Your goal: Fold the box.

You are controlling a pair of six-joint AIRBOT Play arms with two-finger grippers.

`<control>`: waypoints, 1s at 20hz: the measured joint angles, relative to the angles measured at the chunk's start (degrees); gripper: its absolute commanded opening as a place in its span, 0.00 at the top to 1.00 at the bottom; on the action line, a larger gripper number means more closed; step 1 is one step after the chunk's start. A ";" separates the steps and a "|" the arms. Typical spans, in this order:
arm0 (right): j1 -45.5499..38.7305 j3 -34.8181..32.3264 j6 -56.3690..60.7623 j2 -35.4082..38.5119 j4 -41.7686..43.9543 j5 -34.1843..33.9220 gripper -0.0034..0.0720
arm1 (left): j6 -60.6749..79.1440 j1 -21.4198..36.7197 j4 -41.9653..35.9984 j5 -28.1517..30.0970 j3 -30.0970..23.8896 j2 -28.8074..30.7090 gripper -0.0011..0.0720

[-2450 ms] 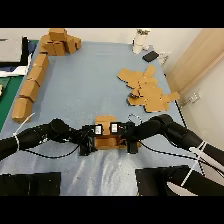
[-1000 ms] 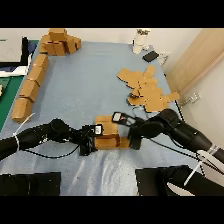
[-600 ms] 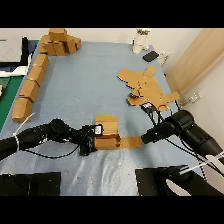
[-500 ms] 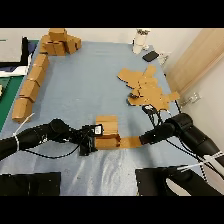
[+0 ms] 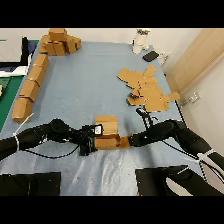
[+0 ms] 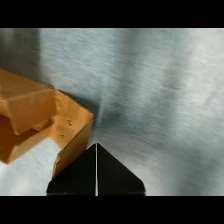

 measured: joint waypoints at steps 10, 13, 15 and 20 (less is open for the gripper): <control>0.48 5.86 -3.82 0.76 6.82 -5.60 0.55 | 0.00 0.00 0.00 0.00 0.00 0.00 0.44; 3.02 6.43 -4.00 0.24 7.69 -6.27 0.43 | 0.00 -0.02 0.00 0.00 0.00 0.00 0.44; 5.18 6.71 -3.32 -0.31 7.69 -5.22 0.43 | 0.00 0.00 0.00 0.00 0.00 0.00 0.44; 11.67 10.43 11.02 -4.00 -0.90 -3.06 0.43 | 0.00 0.00 0.00 0.00 0.00 0.00 0.44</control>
